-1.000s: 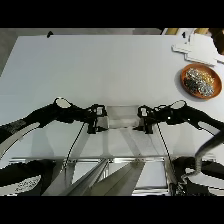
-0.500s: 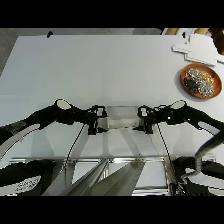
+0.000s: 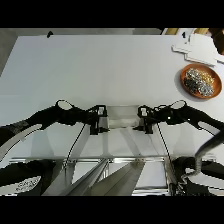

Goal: Fold the box and place the chain.

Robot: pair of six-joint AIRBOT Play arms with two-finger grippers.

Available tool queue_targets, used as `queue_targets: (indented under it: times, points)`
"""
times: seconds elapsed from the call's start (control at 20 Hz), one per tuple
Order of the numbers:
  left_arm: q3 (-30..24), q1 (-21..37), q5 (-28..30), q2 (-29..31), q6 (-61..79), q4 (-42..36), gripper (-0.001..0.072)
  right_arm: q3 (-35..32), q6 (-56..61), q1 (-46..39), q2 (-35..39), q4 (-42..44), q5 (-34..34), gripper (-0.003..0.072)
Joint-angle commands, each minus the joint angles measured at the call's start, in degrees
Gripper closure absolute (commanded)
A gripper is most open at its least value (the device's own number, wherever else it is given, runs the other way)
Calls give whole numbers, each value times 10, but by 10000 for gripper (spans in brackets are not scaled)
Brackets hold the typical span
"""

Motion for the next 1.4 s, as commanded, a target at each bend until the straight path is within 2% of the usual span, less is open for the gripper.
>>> queue_targets:
  times: [0.0, 0.6, 0.65, 0.7, 0.75, 0.8, 0.85, 1.35]
  points:
    - [0, -3, 8, -2, 0, -18, 7, 0, 0, 0, 0, 0, 1, 278]
    - [0, -9, 14, -12, 0, -32, 14, 0, 0, 0, 0, 0, 1, 278]
    - [0, -9, 16, -12, 0, -33, 45, 0, 0, 0, 0, 0, 1, 278]
    - [0, -9, 17, -12, 0, -35, 245, 0, 0, 0, 0, 0, 1, 278]
    - [0, -10, 17, -12, 0, -34, 491, 0, 0, 0, 0, 0, 1, 278]
    - [0, -12, 19, -12, 0, -32, 678, 0, 0, 0, 0, 0, 1, 278]
    - [0, -13, 19, -12, 0, -29, 696, 0, 0, 0, 0, 0, 1, 278]
    - [0, -12, 17, -12, 0, -29, 697, 0, 0, 0, 0, 0, 1, 278]
